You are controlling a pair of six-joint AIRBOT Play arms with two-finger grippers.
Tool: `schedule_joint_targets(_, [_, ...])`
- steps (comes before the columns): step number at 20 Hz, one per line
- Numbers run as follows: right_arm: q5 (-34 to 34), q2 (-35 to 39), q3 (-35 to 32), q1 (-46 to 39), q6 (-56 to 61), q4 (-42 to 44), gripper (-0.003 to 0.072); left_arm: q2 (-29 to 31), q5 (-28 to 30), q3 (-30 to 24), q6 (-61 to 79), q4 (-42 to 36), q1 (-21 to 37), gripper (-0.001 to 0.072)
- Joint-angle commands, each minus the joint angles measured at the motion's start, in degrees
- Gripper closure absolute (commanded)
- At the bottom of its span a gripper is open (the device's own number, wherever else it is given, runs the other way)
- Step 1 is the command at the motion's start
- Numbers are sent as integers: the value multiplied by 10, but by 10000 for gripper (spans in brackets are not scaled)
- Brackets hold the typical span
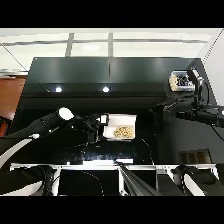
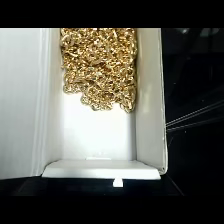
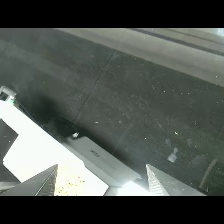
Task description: Fold the box and place the chain.
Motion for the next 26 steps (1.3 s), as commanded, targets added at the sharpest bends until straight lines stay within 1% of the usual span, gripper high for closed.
schedule_joint_targets(1, [0,0,1,0,0,0,45,-1,29,0,-39,8,-7,4])
schedule_joint_targets(3, [0,0,1,0,0,0,45,-1,28,0,-59,11,-5,5])
schedule_joint_targets(12, [-3,0,1,0,0,0,45,-1,25,0,-50,20,-5,6])
schedule_joint_targets(16, [-10,0,1,0,0,0,45,-1,-13,0,-19,20,-6,10])
schedule_joint_targets(18, [-13,-1,1,0,0,0,45,-1,-10,0,-19,20,-6,66])
schedule_joint_targets(19, [-13,-2,1,0,0,0,45,-1,-8,0,-20,20,-6,135])
schedule_joint_targets(20, [-13,-3,1,1,0,0,44,-1,-7,0,-20,20,-6,163])
schedule_joint_targets(22, [-15,-3,1,2,0,1,-34,-1,1,0,-20,20,-6,255])
schedule_joint_targets(24, [-36,-8,1,17,10,2,-34,-1,3,0,-20,20,-6,255])
schedule_joint_targets(26, [-82,-27,1,50,48,2,-33,-1,2,0,-20,20,-6,255])
